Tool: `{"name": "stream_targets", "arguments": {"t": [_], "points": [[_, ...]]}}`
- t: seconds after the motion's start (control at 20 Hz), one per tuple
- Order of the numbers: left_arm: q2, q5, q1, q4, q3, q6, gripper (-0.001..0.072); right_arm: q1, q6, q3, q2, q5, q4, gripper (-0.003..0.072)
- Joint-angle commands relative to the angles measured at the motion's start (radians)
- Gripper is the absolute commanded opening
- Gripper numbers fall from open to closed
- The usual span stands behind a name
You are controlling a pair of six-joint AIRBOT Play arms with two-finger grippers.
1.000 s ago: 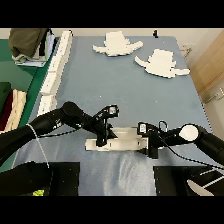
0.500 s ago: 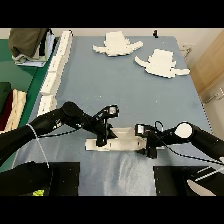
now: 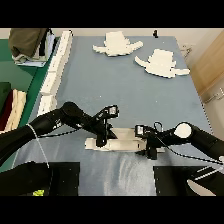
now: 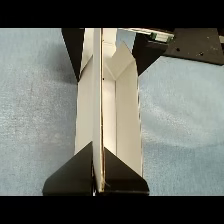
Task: Fold the box.
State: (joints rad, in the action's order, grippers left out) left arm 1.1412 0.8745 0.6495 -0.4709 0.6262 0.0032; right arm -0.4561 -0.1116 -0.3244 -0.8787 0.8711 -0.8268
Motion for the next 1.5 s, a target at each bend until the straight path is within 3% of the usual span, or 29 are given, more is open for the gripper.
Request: {"name": "stream_targets", "arguments": {"t": [0.0,0.65,1.45], "points": [[0.0,-0.003,-0.001,0.0,0.0,0.0,0.0018,0.026,0.0,0.0,0.0,-0.021,-0.002,0.0638],[0.0,-0.003,-0.001,0.0,0.0,0.0,0.0018,0.076,0.16,0.026,-0.042,0.009,0.137,0.0648],[0.0,-0.003,-0.001,0.0,0.0,0.0,0.0018,0.076,0.181,0.056,-0.01,-0.021,0.103,0.0643]]}}
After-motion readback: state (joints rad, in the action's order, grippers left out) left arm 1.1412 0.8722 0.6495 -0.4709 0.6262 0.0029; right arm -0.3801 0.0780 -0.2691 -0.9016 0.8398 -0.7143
